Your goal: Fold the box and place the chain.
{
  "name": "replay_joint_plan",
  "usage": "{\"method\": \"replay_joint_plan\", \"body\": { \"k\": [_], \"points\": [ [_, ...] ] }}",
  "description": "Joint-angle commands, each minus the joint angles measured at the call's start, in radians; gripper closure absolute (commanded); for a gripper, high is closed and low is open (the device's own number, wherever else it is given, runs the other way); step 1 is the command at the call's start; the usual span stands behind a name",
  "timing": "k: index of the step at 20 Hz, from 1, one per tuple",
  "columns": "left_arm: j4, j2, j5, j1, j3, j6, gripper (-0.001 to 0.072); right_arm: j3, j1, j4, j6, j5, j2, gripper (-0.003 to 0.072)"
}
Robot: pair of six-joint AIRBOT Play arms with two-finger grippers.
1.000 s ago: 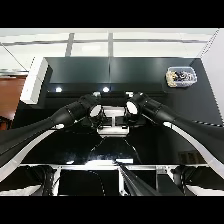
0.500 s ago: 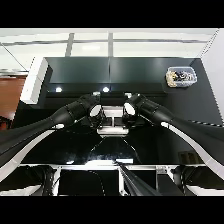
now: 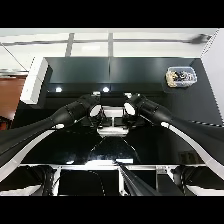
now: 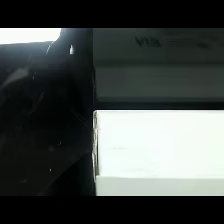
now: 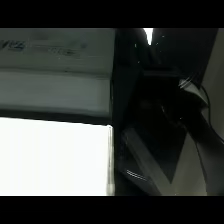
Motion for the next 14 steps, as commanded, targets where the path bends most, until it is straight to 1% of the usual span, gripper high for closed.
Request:
{"method": "replay_joint_plan", "body": {
  "k": [1,4,7,8,9,10,12,13,14],
  "points": [
    [0.0,0.0,-0.006,0.001,0.0,-0.002,0.0684,0.001,-0.013,-0.008,0.0,0.019,0.022,0.0437],
    [0.001,0.0,-0.014,0.001,0.0,-0.002,0.0684,0.001,-0.024,-0.047,-0.052,0.089,0.127,0.0426],
    [0.001,0.0,-0.013,0.001,0.0,-0.002,0.0684,0.001,-0.024,-0.117,-0.102,0.124,0.307,0.0426],
    [0.002,0.0,-0.013,0.001,0.0,-0.002,0.0684,0.0,-0.025,-0.177,-0.107,0.137,0.375,0.0426],
    [0.002,0.0,-0.013,0.001,0.0,-0.002,0.0685,0.0,-0.025,-0.275,-0.106,0.153,0.433,0.0426],
    [0.002,0.0,-0.012,0.001,0.0,-0.002,0.0684,-0.008,-0.025,-0.439,-0.106,0.174,0.484,0.0428],
    [0.003,0.0,-0.013,0.001,-0.001,-0.002,0.0684,-0.05,-0.061,-0.761,-0.104,0.201,0.531,0.0428],
    [0.003,0.0,-0.014,0.001,-0.001,-0.002,0.0685,-0.083,-0.113,-0.837,-0.098,0.166,0.533,0.0428],
    [0.003,0.0,-0.014,0.001,-0.001,-0.002,0.0684,-0.128,-0.195,-0.848,-0.098,0.084,0.533,0.0428]
  ]
}}
